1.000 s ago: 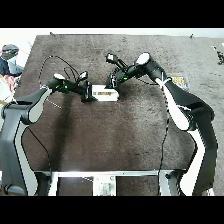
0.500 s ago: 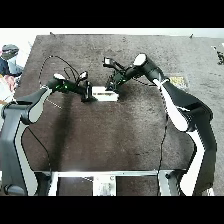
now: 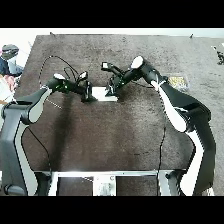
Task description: Fold the box and place the chain.
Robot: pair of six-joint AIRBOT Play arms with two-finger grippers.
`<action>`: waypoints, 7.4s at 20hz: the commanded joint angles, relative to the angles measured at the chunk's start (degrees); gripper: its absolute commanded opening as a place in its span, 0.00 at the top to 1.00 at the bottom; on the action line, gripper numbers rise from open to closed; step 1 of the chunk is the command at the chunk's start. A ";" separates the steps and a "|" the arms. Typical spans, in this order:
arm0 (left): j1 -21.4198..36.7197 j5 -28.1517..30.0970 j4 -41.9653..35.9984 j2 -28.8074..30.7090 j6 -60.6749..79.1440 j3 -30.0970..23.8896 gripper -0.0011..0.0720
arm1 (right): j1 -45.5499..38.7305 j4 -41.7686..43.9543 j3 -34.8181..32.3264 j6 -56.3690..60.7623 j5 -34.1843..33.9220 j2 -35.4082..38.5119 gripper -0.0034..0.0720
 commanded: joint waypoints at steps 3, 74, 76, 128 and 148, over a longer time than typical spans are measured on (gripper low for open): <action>0.02 0.00 0.00 0.04 0.00 -0.02 0.28 | -0.90 3.15 -0.20 0.20 0.20 0.09 0.36; 0.02 -2.45 -1.66 0.66 -6.25 0.28 0.97 | -11.26 14.01 -107.30 8.74 -71.43 115.12 0.95; 0.13 -1.73 -3.89 2.71 -6.25 0.26 0.97 | -11.26 14.01 -107.30 8.74 -71.43 115.12 0.95; 30.08 54.45 -1.68 11.28 -34.58 -9.01 0.00 | -11.26 14.01 -107.30 8.74 -71.41 115.12 0.95; 30.01 45.90 -2.54 55.65 -44.48 -22.69 0.98 | -11.26 13.99 -107.30 8.74 -71.41 115.12 0.95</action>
